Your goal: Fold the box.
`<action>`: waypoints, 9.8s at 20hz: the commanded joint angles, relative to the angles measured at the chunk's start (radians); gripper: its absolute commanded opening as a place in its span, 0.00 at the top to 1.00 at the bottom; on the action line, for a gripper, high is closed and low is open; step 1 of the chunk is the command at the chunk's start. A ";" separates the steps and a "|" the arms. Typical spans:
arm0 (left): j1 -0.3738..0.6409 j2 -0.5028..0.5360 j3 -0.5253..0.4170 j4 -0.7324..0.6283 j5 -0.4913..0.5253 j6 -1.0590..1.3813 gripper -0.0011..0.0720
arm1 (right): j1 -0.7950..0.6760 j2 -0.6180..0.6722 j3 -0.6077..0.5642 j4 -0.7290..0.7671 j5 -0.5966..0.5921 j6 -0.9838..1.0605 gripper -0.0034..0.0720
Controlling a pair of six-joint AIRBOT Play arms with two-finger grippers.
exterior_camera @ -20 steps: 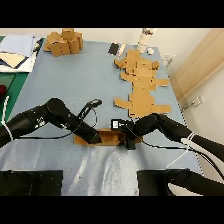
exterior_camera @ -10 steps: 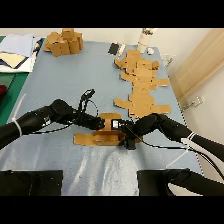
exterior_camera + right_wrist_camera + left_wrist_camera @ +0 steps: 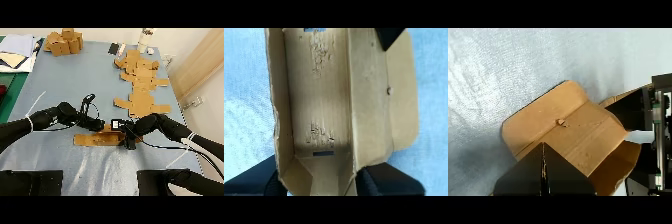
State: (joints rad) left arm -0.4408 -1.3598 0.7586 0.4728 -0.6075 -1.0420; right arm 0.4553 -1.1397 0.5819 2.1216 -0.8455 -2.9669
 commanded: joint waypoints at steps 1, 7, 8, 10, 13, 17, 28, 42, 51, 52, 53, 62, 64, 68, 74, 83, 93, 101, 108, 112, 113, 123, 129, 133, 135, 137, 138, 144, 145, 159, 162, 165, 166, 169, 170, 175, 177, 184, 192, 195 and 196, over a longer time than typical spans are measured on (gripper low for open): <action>0.005 -0.002 0.021 -0.002 -0.008 0.050 0.97 | 0.000 0.000 0.000 -0.001 -0.001 0.000 0.29; 0.093 0.202 -0.008 0.003 -0.171 0.190 0.97 | 0.000 0.000 0.000 -0.008 -0.001 0.000 0.29; 0.114 0.265 -0.037 0.003 -0.190 0.203 0.97 | 0.000 0.000 0.000 -0.009 -0.001 0.000 0.29; 0.162 0.389 -0.109 0.002 -0.229 0.255 0.97 | 0.000 0.000 0.000 -0.009 -0.001 0.000 0.29; 0.220 0.525 -0.193 0.031 -0.308 0.434 0.97 | 0.000 0.000 0.000 -0.009 -0.001 0.000 0.29; 0.222 0.562 -0.204 0.126 -0.416 0.610 0.96 | 0.000 0.000 0.000 -0.009 0.000 0.000 0.29; 0.209 0.550 -0.420 -0.040 -0.080 1.275 0.00 | 0.000 0.000 0.000 -0.017 -0.001 0.000 0.29; 0.033 0.314 -0.374 -0.248 0.047 1.431 0.00 | 0.000 0.000 0.000 -0.020 -0.001 0.000 0.29; 0.010 0.274 -0.367 -0.264 0.064 1.448 0.67 | 0.000 0.000 0.000 -0.021 -0.001 0.000 0.29; 0.010 0.269 -0.367 -0.278 0.066 1.470 0.82 | 0.000 0.000 0.000 -0.021 -0.001 0.000 0.29; 0.010 0.263 -0.366 -0.298 0.066 1.501 0.82 | 0.000 0.000 0.000 -0.021 -0.001 0.000 0.29; -0.004 0.242 -0.352 -0.416 0.060 1.585 0.82 | 0.000 0.000 0.000 -0.021 -0.001 0.000 0.29; -0.010 0.235 -0.347 -0.425 0.055 1.608 0.82 | 0.000 0.000 0.000 -0.021 -0.001 0.000 0.29; -0.015 0.233 -0.347 -0.431 0.056 1.619 0.82 | 0.000 0.000 0.000 -0.023 -0.001 0.000 0.29; -0.014 0.233 -0.347 -0.433 0.051 1.622 0.21 | 0.000 0.000 0.000 -0.023 -0.001 0.000 0.29; -0.012 0.275 -0.348 -0.317 0.275 1.368 0.97 | 0.000 0.000 0.000 -0.023 -0.001 0.000 0.29; 0.308 0.686 -0.349 0.742 -0.209 -0.558 0.97 | 0.000 0.000 0.000 -0.023 -0.001 0.000 0.29; 0.216 0.512 -0.392 0.519 -0.198 -0.509 0.97 | 0.000 0.000 0.000 -0.024 -0.001 0.000 0.29; 0.011 0.484 -0.392 0.364 0.000 -0.488 0.97 | 0.000 0.000 0.000 -0.024 -0.001 0.000 0.29; -0.016 0.456 -0.392 0.357 0.031 -0.492 0.97 | 0.000 0.000 0.000 -0.024 -0.001 0.000 0.29; -0.024 0.448 -0.392 0.356 0.052 -0.492 0.97 | 0.000 0.000 0.000 -0.024 -0.001 0.000 0.29; -0.095 0.448 -0.347 0.206 0.109 -0.398 0.97 | 0.000 0.000 0.000 -0.024 -0.001 0.000 0.29; -0.095 0.439 -0.300 0.207 0.102 -0.362 0.96 | 0.000 0.000 0.000 -0.024 -0.001 0.000 0.29; -0.095 0.422 -0.296 0.206 0.101 -0.362 0.96 | 0.000 0.000 0.000 -0.023 -0.001 0.000 0.29; -0.095 0.422 -0.296 0.207 0.100 -0.359 0.93 | 0.000 0.000 0.000 -0.024 -0.001 0.000 0.29; -0.095 0.422 -0.296 0.207 0.101 -0.360 0.45 | 0.000 0.000 0.000 -0.024 -0.001 0.000 0.29; -0.095 0.422 -0.296 0.207 0.102 -0.360 0.49 | 0.000 0.000 0.000 -0.024 -0.001 0.000 0.29; -0.094 0.422 -0.296 0.205 0.105 -0.361 0.48 | 0.000 0.000 0.000 -0.024 -0.001 0.000 0.29; -0.093 0.422 -0.296 0.204 0.106 -0.361 0.48 | 0.000 0.000 0.000 -0.024 -0.001 0.000 0.29; -0.054 0.422 -0.270 0.107 0.027 -0.326 0.20 | 0.000 0.000 0.000 -0.024 -0.001 0.000 0.29; -0.058 0.422 -0.270 0.098 0.066 -0.327 0.20 | 0.000 0.000 0.000 -0.024 -0.001 0.000 0.29; -0.058 0.417 -0.267 0.099 0.068 -0.327 0.20 | 0.000 0.000 0.000 -0.024 -0.001 0.000 0.29; -0.061 0.412 -0.263 0.099 0.054 -0.328 0.20 | 0.000 0.000 0.000 -0.024 -0.001 0.000 0.29; -0.092 0.369 -0.237 0.164 0.056 -0.423 0.21 | 0.000 0.000 0.000 -0.024 -0.001 0.000 0.29; -0.104 0.346 -0.223 0.205 0.048 -0.480 0.21 | 0.000 0.000 0.000 -0.024 -0.001 0.000 0.29; -0.177 0.269 -0.108 0.410 0.013 -0.703 0.21 | 0.000 0.000 0.000 -0.024 -0.001 0.000 0.29; -0.199 0.240 -0.057 0.528 -0.040 -0.818 0.21 | 0.000 0.000 0.000 -0.024 -0.001 0.000 0.29; -0.315 0.153 0.082 0.790 -0.171 -1.104 0.21 | 0.000 0.000 0.000 -0.024 -0.001 0.000 0.29; -0.383 0.046 0.198 0.930 -0.268 -1.242 0.21 | 0.000 0.000 0.000 -0.024 -0.001 0.000 0.29; -0.414 -0.030 0.275 0.991 -0.343 -1.280 0.26 | 0.000 0.000 0.000 -0.024 -0.001 0.000 0.29; -0.421 -0.052 0.296 0.996 -0.357 -1.280 0.26 | 0.000 0.000 0.000 -0.024 -0.001 0.000 0.29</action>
State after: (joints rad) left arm -0.8379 -1.3537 0.9947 1.4113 -0.8959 -2.2879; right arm 0.4553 -1.1393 0.5823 2.0975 -0.8467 -2.9669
